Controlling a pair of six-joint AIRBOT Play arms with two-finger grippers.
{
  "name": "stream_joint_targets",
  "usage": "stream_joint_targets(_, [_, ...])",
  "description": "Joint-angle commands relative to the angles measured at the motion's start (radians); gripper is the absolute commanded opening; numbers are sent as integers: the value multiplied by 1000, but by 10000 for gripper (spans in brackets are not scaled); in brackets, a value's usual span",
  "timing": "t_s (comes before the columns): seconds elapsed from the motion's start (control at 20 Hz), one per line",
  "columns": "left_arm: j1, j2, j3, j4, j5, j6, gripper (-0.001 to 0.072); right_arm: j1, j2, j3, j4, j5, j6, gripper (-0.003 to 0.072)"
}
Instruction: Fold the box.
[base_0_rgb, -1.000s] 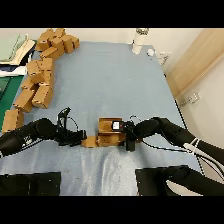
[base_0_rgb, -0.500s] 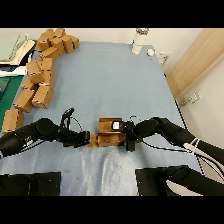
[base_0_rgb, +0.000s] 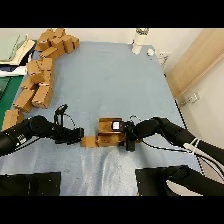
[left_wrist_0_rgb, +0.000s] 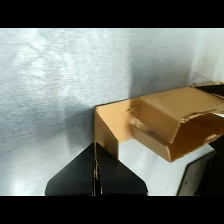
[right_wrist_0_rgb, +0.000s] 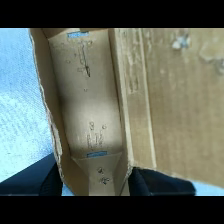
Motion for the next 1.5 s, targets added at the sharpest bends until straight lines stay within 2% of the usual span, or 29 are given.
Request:
stream_joint_targets(0.0, [-9, -13, -1, 53, 16, -40, 11, 0, 0, 1, 0, 0, 0, 403])
stream_joint_targets(0.25, [-83, -90, -1, 40, 48, -40, 11, 0, 0, 1, 0, 0, 0, 403])
stream_joint_targets(0.4, [-110, -96, -1, 17, 93, -32, 10, 0, 0, 1, 0, 0, 0, 403])
stream_joint_targets(1.05, [-113, -92, 34, -1, 33, -24, 10, 0, 0, 1, 0, 0, 0, 403])
stream_joint_targets(1.4, [-113, -65, 95, -88, 33, 10, 14, 0, 0, 1, 0, 0, 0, 402])
stream_joint_targets(1.45, [-113, -65, 95, -105, 35, 13, 205, 0, 0, 1, 0, 0, 0, 403])
